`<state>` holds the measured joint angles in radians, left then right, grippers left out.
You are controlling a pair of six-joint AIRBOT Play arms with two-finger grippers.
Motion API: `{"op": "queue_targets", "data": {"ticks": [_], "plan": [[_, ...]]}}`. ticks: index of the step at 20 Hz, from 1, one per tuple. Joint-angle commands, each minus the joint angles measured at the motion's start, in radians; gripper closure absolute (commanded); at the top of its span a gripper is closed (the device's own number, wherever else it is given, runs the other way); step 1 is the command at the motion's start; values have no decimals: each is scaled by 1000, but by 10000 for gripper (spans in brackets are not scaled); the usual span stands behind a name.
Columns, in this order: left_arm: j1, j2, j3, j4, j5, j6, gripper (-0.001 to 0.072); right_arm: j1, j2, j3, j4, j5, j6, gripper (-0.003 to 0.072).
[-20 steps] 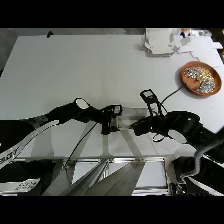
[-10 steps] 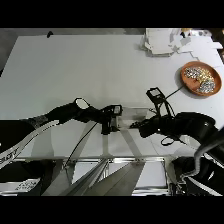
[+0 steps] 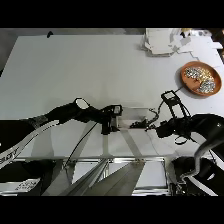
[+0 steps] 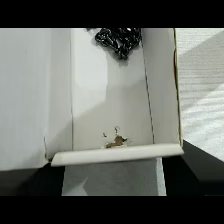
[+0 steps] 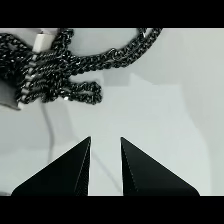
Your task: Fold the box and place the chain.
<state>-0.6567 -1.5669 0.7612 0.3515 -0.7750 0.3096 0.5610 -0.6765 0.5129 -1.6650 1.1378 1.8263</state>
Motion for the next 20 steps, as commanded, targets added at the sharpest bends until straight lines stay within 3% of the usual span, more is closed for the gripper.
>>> {"op": "queue_targets", "data": {"ticks": [1, 7, 11, 20], "plan": [[0, 0, 0, 0, 0, 0, 501, -77, -101, -28, 56, -124, -85, 483], [0, 0, 0, 0, 0, 0, 501, -77, -303, -28, 66, -223, -123, 480], [0, 0, 0, 0, 0, 0, 501, -77, -331, -28, 84, -271, -135, 481], [0, 0, 0, 0, 0, 0, 501, -77, -335, -30, 135, -228, -159, 489]]}}
